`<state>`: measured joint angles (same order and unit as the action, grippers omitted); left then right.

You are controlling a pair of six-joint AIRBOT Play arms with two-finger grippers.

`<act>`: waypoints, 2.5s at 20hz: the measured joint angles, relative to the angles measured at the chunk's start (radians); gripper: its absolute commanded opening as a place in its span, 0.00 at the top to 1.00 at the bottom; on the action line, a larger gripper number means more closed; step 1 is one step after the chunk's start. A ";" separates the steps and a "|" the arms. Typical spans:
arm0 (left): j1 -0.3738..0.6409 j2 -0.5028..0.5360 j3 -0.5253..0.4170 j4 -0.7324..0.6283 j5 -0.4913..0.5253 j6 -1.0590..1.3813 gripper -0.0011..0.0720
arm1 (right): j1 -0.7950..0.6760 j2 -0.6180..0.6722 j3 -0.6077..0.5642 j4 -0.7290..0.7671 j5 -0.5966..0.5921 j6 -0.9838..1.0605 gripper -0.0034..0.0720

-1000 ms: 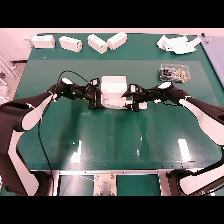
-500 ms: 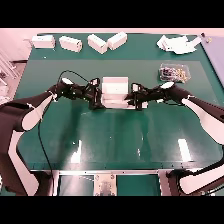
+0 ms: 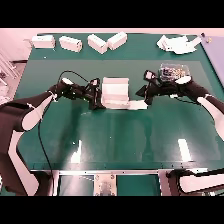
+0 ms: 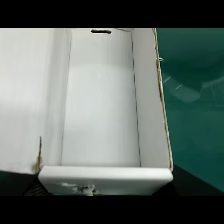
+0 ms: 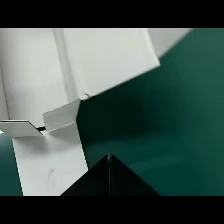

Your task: Fold the box and place the chain.

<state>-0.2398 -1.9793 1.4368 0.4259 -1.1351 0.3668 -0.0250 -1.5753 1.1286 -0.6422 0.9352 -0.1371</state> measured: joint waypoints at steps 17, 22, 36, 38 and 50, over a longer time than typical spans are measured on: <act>0.000 0.000 0.000 0.000 0.001 0.000 0.13 | -0.181 0.017 -0.027 -0.206 0.270 0.877 0.94; 0.000 0.000 0.000 0.000 0.000 0.000 0.13 | -0.183 -0.005 -0.040 -0.225 0.253 0.906 0.94; 0.000 0.000 0.000 0.000 0.001 0.000 0.13 | -0.088 -0.139 -0.031 0.004 0.192 0.895 0.94; 0.000 0.000 0.000 0.000 0.001 0.000 0.13 | -0.052 -0.142 -0.012 0.016 0.192 0.894 0.95; 0.000 0.000 0.000 0.000 0.000 0.000 0.13 | 0.038 -0.101 0.108 0.033 0.248 0.937 0.63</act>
<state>-0.2398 -1.9793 1.4368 0.4255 -1.1351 0.3672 0.0132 -1.6760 1.2362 -0.6090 1.1828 0.7998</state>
